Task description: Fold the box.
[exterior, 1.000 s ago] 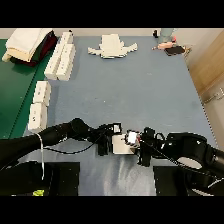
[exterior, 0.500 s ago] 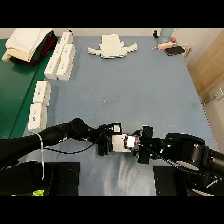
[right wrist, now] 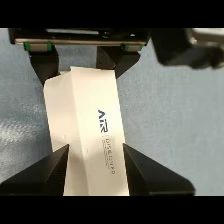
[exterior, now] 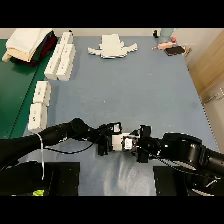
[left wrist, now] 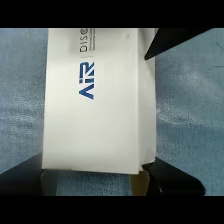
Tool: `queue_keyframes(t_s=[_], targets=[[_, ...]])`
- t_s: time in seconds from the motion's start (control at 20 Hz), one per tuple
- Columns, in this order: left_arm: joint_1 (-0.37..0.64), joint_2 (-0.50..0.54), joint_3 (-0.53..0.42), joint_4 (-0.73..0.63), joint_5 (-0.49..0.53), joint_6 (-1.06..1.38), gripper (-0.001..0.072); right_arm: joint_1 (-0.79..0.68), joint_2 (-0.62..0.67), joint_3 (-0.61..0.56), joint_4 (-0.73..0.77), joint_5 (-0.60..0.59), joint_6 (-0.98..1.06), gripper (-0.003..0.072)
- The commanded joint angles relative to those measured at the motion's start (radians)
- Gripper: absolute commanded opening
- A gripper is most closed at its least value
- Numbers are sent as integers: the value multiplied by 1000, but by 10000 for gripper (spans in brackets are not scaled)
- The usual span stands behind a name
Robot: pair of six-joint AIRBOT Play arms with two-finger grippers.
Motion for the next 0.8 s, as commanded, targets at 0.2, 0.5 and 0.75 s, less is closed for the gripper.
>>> queue_keyframes(t_s=[0.2,0.5,0.75], targets=[[0,0,0,4,0,7,522,0,46,12,-21,-18,-1,518],[0,0,0,4,0,7,522,0,48,12,-72,-39,-1,509],[0,0,0,4,0,6,522,0,48,12,-128,-64,0,430]])
